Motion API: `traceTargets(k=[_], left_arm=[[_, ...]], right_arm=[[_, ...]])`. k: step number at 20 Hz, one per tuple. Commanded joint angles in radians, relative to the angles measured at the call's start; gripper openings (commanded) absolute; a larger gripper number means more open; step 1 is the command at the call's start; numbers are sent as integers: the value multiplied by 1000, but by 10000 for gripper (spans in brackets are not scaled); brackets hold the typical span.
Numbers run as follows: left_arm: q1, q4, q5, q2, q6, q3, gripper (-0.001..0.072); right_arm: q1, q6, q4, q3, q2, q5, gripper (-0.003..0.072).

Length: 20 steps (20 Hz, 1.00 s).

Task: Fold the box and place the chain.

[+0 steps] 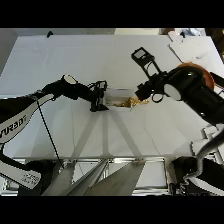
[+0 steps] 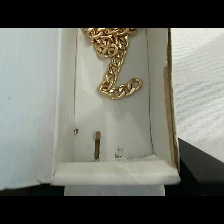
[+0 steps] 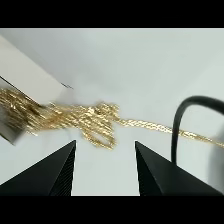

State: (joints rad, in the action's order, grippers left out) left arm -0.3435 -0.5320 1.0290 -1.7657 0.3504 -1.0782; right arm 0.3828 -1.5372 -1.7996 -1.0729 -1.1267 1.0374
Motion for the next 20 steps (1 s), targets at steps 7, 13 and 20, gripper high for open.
traceTargets(k=[7, 13, 20], left_arm=[[-1, 0, 0, 1, 0, 0, 276], [-1, 0, 0, 1, 0, 0, 276], [-1, 0, 0, 1, 0, 0, 276]], right_arm=[[-182, 602, 137, 1, -34, 67, 543], [-272, 1005, 370, 1, -227, 8, 547], [-275, 1206, 452, 1, -412, -92, 685]])
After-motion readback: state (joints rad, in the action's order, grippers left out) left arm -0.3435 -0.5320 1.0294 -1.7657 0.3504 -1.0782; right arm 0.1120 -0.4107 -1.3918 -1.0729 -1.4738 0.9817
